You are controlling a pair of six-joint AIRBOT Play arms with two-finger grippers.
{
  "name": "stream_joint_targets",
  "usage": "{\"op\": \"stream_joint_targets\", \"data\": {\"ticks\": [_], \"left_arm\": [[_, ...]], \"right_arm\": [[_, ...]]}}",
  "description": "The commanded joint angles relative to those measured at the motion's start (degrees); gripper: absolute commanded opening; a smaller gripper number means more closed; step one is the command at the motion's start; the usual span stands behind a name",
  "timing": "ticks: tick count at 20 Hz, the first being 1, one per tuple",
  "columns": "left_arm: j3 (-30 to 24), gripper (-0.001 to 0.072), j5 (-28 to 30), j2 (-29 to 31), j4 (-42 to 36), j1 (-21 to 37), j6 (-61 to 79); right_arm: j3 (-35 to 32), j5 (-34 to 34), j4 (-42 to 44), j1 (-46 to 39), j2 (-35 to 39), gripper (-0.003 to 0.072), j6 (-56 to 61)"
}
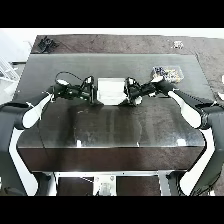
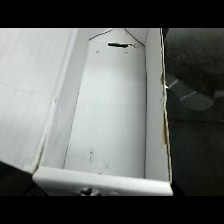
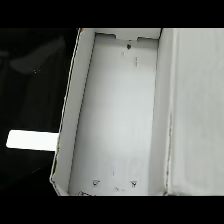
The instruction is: Fold the box and place the chain.
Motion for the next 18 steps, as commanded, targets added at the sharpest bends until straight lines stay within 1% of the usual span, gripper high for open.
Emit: {"op": "stream_joint_targets", "data": {"ticks": [1,8,9,10,12,13,14,15,17,18], "left_arm": [[0.1,0.0634,0.0,-0.6,-1.4,0.0,0.6],[0.1,0.0631,0.0,-0.7,-1.4,0.0,1.7],[0.1,0.0577,-0.1,-0.7,-1.4,0.0,2.0],[0.1,0.0541,-0.3,-0.8,-1.4,0.0,2.0],[0.1,0.0540,-0.3,-0.8,-1.2,0.0,2.1],[0.1,0.0525,-0.3,-0.8,-1.0,0.0,2.1],[0.1,0.0445,-0.3,-0.8,-0.8,0.0,2.1],[0.1,0.0420,-0.3,-0.8,-0.8,0.0,2.1],[0.1,0.0414,-0.4,-0.8,-0.7,0.0,2.1],[0.1,0.0325,-0.4,-0.8,-0.7,0.0,2.0]], "right_arm": [[0.0,0.0,0.1,0.1,0.0,0.0579,0.0],[0.0,0.0,0.1,0.1,0.0,0.0579,0.0],[0.0,0.0,0.1,0.1,0.0,0.0579,0.0],[0.0,0.0,0.1,0.1,0.0,0.0580,0.0],[0.0,0.0,0.1,0.1,0.0,0.0579,0.0],[0.0,0.0,0.1,0.1,0.0,0.0579,0.0],[0.0,0.0,0.1,0.1,0.0,0.0580,0.0],[0.0,0.0,0.1,0.1,0.0,0.0579,0.0],[0.0,0.0,0.1,0.1,0.0,0.0579,0.0],[0.0,0.0,0.1,0.1,0.0,0.0579,0.0]]}}
